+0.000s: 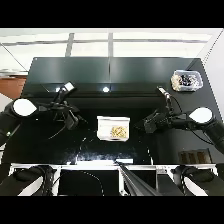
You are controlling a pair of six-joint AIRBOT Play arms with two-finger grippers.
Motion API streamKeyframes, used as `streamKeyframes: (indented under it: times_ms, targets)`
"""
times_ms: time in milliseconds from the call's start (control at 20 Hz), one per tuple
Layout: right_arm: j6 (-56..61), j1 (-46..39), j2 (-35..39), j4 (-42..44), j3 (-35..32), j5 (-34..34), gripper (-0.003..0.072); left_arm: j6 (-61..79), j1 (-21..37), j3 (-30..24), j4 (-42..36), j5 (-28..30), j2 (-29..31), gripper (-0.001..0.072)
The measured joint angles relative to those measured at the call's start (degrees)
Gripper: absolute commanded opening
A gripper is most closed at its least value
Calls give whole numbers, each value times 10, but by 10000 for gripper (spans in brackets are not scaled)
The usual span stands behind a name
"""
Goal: Fold the box and place the chain.
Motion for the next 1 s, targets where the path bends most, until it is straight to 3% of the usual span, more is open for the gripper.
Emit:
streamKeyframes:
  times_ms: [250,400,650,850,1000]
  targets:
    - [24,0,0,-4,0,7,615,111,-14,-10,-37,-43,7,709]
    - [30,0,0,-12,0,13,614,146,-5,-44,-79,-51,27,709]
    - [34,0,0,-20,0,14,614,254,-41,-107,-136,-7,16,709]
    - [36,0,0,-34,0,12,614,298,-76,-120,-145,52,-21,708]
    - [36,0,0,-40,0,12,614,310,-69,-120,-146,78,-37,707]
